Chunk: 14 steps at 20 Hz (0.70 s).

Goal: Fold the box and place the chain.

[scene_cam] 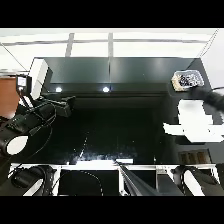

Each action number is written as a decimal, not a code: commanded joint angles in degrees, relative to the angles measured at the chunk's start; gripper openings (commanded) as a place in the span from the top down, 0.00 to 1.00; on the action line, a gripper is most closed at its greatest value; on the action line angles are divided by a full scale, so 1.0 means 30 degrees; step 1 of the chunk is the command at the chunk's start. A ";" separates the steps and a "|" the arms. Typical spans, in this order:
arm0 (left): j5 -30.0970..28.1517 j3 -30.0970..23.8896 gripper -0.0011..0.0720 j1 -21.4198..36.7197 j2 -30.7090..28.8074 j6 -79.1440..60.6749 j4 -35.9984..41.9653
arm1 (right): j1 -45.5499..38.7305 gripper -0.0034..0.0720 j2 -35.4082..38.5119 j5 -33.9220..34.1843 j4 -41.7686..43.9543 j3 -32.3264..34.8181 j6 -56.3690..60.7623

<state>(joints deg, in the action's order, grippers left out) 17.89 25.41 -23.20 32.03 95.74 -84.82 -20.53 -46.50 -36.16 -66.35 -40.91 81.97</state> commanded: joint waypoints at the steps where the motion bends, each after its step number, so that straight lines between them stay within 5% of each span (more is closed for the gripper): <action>1: 0.0430 0.0015 0.02 0.0015 0.0372 0.0015 -0.0073 | -0.6761 0.02 -0.5493 -0.5056 -0.4838 -0.5508 0.3177; 4: 0.2390 0.0015 0.02 0.0022 0.0372 0.0022 -0.0073 | -1.2211 0.02 -0.9180 -1.0236 -0.4911 -0.8772 0.2878; 7: 0.3614 0.0007 0.02 0.0007 0.0372 0.0022 -0.0066 | -1.5446 0.02 -1.1089 -1.0950 -0.3745 -0.9930 -0.0146; 11: 0.3570 0.0007 0.02 0.0015 0.0372 0.0022 -0.0051 | -1.7085 0.02 -1.4032 -1.3704 0.2040 -1.1380 -0.7468; 12: 0.3563 0.0007 0.02 0.0015 0.0379 0.0022 -0.0051 | -1.7078 0.05 -1.4863 -1.4338 0.2280 -1.1766 -0.7490; 14: 0.3570 0.0007 0.02 0.0015 0.0379 0.0036 0.0029 | -1.6691 0.25 -1.6480 -1.6546 0.2681 -1.2437 -0.8466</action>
<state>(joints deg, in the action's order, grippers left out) 27.97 25.41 -23.16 33.15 95.92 -84.99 -69.45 -89.38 -76.18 -64.38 -75.02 65.06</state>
